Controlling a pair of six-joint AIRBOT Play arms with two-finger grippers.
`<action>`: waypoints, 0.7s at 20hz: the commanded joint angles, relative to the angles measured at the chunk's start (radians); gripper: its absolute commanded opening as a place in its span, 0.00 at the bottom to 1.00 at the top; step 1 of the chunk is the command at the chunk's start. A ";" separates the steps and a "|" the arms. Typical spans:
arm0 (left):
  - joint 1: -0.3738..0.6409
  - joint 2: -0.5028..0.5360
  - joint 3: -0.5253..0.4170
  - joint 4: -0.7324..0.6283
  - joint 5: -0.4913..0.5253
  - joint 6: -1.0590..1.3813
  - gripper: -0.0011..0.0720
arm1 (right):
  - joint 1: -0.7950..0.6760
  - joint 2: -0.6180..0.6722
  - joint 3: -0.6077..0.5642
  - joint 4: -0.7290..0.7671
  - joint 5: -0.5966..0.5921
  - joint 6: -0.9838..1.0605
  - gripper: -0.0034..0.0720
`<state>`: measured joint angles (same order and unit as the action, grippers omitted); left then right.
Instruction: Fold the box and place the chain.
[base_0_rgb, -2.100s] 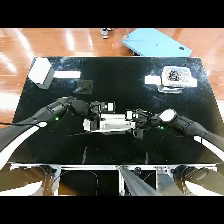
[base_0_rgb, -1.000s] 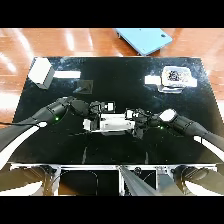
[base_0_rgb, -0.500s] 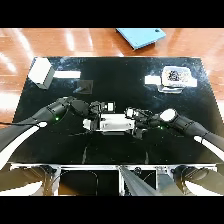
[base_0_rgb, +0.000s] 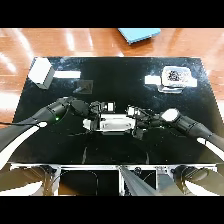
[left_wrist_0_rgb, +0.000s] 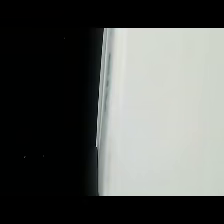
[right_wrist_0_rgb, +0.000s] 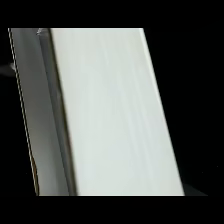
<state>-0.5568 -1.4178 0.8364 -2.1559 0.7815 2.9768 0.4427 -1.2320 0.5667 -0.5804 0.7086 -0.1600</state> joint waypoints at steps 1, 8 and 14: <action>0.000 0.000 0.000 0.000 -0.001 -0.001 0.04 | 0.000 -0.006 0.001 -0.026 0.005 0.008 0.99; 0.000 0.000 0.000 -0.003 -0.001 -0.001 0.04 | 0.000 -0.015 0.001 -0.026 -0.020 0.006 0.81; 0.000 0.000 0.000 -0.003 -0.001 -0.001 0.04 | 0.000 -0.028 0.001 -0.026 -0.031 0.006 0.81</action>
<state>-0.5568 -1.4178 0.8364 -2.1582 0.7811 2.9757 0.4431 -1.2556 0.5671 -0.6056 0.6884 -0.1535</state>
